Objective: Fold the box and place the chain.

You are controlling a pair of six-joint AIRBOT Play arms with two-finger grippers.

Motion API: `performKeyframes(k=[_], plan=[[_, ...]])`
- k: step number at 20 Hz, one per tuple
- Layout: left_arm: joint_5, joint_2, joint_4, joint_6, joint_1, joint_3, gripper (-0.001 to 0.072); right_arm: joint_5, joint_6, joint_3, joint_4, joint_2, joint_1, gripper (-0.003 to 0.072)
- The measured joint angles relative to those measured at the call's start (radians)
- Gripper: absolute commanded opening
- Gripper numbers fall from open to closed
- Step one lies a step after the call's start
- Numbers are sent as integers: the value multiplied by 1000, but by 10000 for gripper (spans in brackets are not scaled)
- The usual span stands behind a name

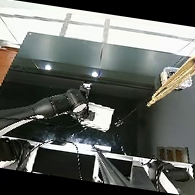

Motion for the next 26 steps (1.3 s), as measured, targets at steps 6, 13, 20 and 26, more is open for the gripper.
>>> performKeyframes(k=[6,13,20,26], plan=[[1,0,0,0,0,0,31,4,50,-196,23,29,172,18],[5,0,0,0,0,0,31,-220,100,-435,93,32,374,18],[11,-1,0,-1,0,0,31,-406,131,-518,69,3,451,18],[12,-1,0,0,0,0,31,-346,188,-554,-54,-3,462,18]])
